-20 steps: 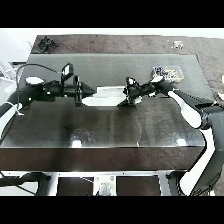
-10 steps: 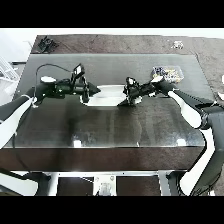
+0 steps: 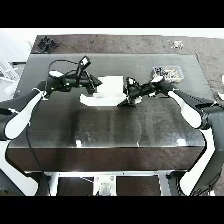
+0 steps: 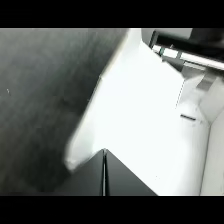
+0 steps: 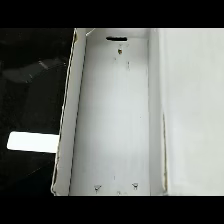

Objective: Fold the box and place the chain.

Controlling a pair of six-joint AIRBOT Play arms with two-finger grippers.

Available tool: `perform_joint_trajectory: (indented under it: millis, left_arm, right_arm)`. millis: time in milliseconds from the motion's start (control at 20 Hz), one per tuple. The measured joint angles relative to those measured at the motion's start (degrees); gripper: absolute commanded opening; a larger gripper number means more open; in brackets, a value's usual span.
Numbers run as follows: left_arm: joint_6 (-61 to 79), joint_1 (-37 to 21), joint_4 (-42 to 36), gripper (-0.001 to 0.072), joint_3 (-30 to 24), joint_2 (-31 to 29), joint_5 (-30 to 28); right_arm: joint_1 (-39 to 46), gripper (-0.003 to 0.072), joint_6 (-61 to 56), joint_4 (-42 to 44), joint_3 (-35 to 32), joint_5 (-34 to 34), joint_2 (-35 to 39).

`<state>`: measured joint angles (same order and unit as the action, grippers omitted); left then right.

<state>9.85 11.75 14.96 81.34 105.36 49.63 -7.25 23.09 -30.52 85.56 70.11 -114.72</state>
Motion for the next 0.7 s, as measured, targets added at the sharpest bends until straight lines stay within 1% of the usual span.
perform_joint_trajectory:
  millis: [200, 400, 600, 700]
  left_arm:
    - [-3.1, 1.5, 3.2, 0.0018, 0.5, 1.8, -3.0]
    - [-4.7, 1.9, 6.4, 0.0019, 0.6, 3.1, -4.5]
    - [-4.8, 2.0, 8.2, 0.0019, 1.2, 3.5, -4.9]
    - [-4.8, 1.9, 8.7, 0.0018, 2.2, 3.4, -3.9]
  right_arm:
    - [0.0, 0.0579, -0.1, 0.0, 0.0, 0.0, 0.0]
    - [0.0, 0.0579, 0.0, 0.0, 0.0, -0.1, 0.0]
    - [0.0, 0.0579, 0.0, 0.0, 0.0, 0.0, 0.0]
    - [0.0, 0.0580, 0.0, 0.0, 0.0, 0.0, 0.0]
